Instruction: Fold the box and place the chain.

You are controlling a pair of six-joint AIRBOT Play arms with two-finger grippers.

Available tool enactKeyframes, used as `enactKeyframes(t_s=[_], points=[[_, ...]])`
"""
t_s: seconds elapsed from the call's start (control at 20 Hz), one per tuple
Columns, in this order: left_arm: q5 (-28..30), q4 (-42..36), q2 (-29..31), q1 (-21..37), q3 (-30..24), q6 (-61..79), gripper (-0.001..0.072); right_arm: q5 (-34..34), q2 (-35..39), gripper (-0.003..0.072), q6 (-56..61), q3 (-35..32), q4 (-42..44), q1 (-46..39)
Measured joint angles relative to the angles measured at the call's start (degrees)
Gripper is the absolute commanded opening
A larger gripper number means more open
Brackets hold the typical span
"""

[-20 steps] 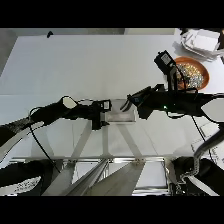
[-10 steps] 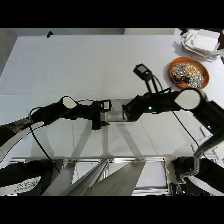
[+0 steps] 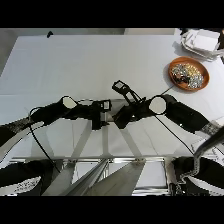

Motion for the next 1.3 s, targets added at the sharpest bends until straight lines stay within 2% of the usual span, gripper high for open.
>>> enactKeyframes(t_s=[0.35, 0.4, 0.5, 0.85, 1.1, 1.3], points=[[0.0, 0.0, 0.0, 0.0, 0.0, 0.0, 0.0132, -2.62, -4.02, 0.0016, 1.99, 0.0, -4.59, 0.61], [0.0, 0.0, 0.0, 0.0, 0.0, 0.0, 0.0132, -2.71, -4.35, 0.0057, 2.21, 0.0, -4.85, 0.63], [0.0, 0.02, 0.0, 0.0, 0.0, 0.0, 0.0132, -2.82, -4.74, 0.0189, 2.38, 0.0, -5.22, 0.63], [0.0, 0.02, 0.0, 0.0, 0.0, 0.0, 0.0132, -2.64, -4.28, 0.0192, 2.56, -0.02, -5.66, 0.63], [0.02, 0.0, 0.0, 0.0, 0.0, 0.0, 0.0132, 1.2, 3.3, 0.0192, 3.74, -0.02, -9.05, -0.74], [0.0, 0.02, 0.0, 0.0, 0.0, 0.0, 0.0132, 6.88, 13.75, 0.0199, 7.74, -0.02, -17.73, -7.1]])
